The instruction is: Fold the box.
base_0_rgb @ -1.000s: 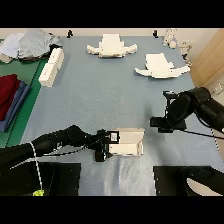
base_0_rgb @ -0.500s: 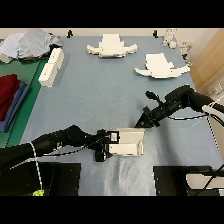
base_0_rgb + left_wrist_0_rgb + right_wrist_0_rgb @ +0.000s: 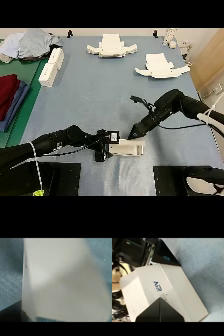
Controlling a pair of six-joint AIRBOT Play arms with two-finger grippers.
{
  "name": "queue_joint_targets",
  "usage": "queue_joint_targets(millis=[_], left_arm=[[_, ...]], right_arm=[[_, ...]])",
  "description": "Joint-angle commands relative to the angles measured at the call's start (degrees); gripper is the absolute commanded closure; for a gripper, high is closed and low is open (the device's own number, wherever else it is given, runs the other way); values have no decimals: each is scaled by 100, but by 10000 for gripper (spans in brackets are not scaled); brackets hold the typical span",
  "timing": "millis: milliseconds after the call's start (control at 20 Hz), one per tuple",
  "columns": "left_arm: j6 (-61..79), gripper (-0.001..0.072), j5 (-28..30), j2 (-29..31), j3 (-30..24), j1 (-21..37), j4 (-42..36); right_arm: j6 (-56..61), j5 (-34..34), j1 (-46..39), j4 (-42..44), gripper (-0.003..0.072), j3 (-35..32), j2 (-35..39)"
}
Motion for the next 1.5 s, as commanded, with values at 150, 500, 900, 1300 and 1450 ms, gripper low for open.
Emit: queue_joint_targets(millis=[150, 500, 900, 1300, 1450], left_arm=[[0, 249, 0, 2, 2, 0, 0], [0, 249, 2, 2, 2, 0, 0], [0, 249, 0, 2, 2, 0, 2], [0, 249, 2, 2, 2, 0, 0], [0, 249, 2, 2, 2, 0, 0]], right_arm=[[-439, 1744, 815, -479, 684, -695, 1325], [-448, 3018, 1698, -1152, 683, -1217, 2461], [-1126, 4260, 2865, -1801, 573, -1971, 3230], [-2288, 4409, 2966, -1941, 136, -1967, 3195], [-2549, 4356, 2994, -1932, 95, -1967, 3195]])
